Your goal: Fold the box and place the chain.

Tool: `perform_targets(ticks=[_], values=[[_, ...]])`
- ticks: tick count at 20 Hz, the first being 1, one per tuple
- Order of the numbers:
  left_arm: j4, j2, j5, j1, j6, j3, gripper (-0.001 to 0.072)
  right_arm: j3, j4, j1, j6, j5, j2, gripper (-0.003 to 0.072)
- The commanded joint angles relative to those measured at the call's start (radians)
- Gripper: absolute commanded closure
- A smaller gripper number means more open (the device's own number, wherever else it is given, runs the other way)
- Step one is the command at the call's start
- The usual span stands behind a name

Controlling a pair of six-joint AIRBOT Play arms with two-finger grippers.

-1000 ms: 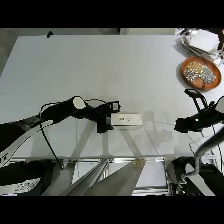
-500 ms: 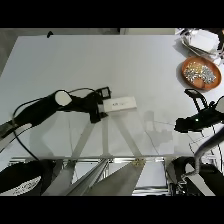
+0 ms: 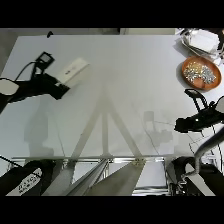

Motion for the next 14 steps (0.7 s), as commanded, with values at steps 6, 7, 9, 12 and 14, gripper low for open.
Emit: perform_targets(ticks=[6, 7, 9, 12, 14], values=[[0.395, 0.003, -0.011, 0.331, -0.391, 0.0, 0.0708, 0.001, 0.0, 0.0, 0.0, 0.0, 0.0, 0.0272], [0.439, -0.005, -0.02, 0.338, -0.425, 0.0, 0.0707, 0.0, 0.0, 0.0, 0.0, 0.0, 0.0, 0.0272], [0.468, -0.035, -0.048, 0.342, -0.43, 0.0, 0.0707, 0.0, 0.0, 0.0, 0.0, 0.0, 0.0, 0.0272], [0.475, -0.101, -0.103, 0.342, -0.43, 0.0, 0.0706, 0.0, 0.0, 0.0, 0.0, 0.0, 0.0, 0.0272], [0.494, -0.144, -0.129, 0.343, -0.43, 0.0, 0.0706, 0.0, 0.0, 0.0, 0.0, 0.0, 0.0, 0.0272]])
